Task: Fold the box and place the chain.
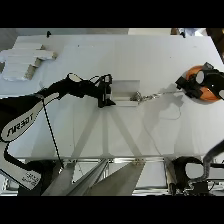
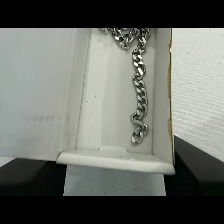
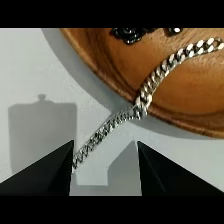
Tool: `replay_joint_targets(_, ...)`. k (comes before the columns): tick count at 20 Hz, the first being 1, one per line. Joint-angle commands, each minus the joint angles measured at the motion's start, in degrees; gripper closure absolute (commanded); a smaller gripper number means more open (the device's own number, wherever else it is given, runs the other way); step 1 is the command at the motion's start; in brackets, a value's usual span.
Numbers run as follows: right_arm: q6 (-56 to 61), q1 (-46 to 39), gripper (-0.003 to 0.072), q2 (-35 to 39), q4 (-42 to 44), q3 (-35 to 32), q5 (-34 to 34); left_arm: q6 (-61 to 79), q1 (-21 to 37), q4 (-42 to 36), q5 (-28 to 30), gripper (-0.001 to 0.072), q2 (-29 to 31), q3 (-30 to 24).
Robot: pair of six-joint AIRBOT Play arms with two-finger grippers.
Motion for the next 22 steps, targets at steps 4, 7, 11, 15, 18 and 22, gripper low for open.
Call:
replay_joint_targets(4,4.4,0.0,0.0593,-3.2,-5.5,0.0,-4.6,0.0,0.0,0.0,0.0,0.0433,0.0,0.0)
replay_joint_targets(7,1.5,0.5,0.0669,-2.6,-5.8,0.0,-3.6,0.0,0.0,0.0,0.0,0.0433,0.0,0.0)
replay_joint_targets(11,-9.0,4.0,0.067,0.7,-5.3,0.0,-0.6,0.0,0.0,0.0,0.0,0.0433,0.0,0.0)
replay_joint_targets(15,-17.0,9.6,0.0671,5.9,-3.2,0.0,2.9,0.0,0.0,0.0,0.0,0.0433,0.0,0.0)
replay_joint_targets(18,-25.2,14.2,0.0671,9.6,4.2,0.0,4.0,0.0,0.0,0.0,0.0,0.0433,0.0,0.0)
replay_joint_targets(22,-32.9,21.1,0.067,12.0,14.6,0.1,4.6,0.0,0.0,0.0,0.0,0.0433,0.0,0.0)
